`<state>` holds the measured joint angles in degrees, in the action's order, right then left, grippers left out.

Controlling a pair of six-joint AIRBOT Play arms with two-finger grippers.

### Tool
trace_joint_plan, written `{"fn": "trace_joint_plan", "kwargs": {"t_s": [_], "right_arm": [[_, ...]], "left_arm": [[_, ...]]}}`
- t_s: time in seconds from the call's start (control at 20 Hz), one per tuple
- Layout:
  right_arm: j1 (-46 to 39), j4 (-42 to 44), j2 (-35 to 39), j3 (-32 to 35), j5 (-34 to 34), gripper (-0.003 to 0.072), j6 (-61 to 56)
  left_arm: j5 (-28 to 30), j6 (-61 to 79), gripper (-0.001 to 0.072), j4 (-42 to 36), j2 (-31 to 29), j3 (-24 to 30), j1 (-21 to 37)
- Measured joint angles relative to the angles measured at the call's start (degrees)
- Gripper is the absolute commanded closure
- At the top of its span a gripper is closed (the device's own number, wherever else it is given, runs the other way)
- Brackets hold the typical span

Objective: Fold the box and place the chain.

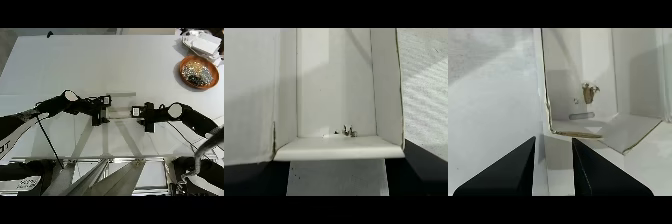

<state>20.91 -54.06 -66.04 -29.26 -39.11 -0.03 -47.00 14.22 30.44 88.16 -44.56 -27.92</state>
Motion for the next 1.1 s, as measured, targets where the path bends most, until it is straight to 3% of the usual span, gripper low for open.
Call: {"fn": "trace_joint_plan", "kwargs": {"t_s": [0.3,0.6,1.1], "right_arm": [[-2.75,1.01,0.04,0.00,-0.52,0.0430,-1.64],[-3.23,7.21,-0.13,-0.13,0.20,0.0431,4.70],[-3.26,9.18,-1.44,-0.59,0.68,0.0466,7.41]], "left_arm": [[0.00,0.07,0.0559,0.00,0.00,0.00,0.00],[0.00,0.04,0.0559,0.00,0.00,0.00,0.00],[0.02,-0.04,0.0559,-0.04,0.00,0.00,0.00]]}}
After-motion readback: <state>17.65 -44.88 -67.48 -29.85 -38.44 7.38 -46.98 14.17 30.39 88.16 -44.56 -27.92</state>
